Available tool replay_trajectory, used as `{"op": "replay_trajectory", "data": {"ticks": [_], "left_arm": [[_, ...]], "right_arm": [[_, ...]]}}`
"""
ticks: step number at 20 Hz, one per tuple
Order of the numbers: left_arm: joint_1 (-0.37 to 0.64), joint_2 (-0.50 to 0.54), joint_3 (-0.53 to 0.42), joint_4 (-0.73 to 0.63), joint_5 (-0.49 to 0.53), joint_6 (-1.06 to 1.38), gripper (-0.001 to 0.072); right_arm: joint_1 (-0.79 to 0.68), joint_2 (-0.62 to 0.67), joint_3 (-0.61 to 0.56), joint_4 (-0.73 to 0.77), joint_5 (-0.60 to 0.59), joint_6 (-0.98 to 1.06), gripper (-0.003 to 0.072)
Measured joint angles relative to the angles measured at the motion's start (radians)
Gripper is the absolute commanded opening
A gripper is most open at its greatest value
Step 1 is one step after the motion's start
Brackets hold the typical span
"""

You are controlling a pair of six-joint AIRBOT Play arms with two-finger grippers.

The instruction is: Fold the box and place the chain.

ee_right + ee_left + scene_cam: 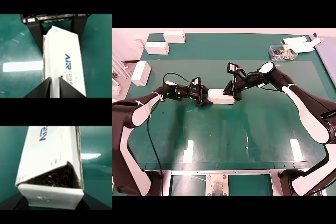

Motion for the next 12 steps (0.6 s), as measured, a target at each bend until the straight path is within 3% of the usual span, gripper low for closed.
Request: {"op": "replay_trajectory", "data": {"ticks": [12], "left_arm": [[-0.002, 0.0, -0.001, 0.006, -0.014, 0.004, 0.0483]], "right_arm": [[-0.001, 0.015, -0.134, 0.031, 0.001, -0.044, 0.0133]]}}
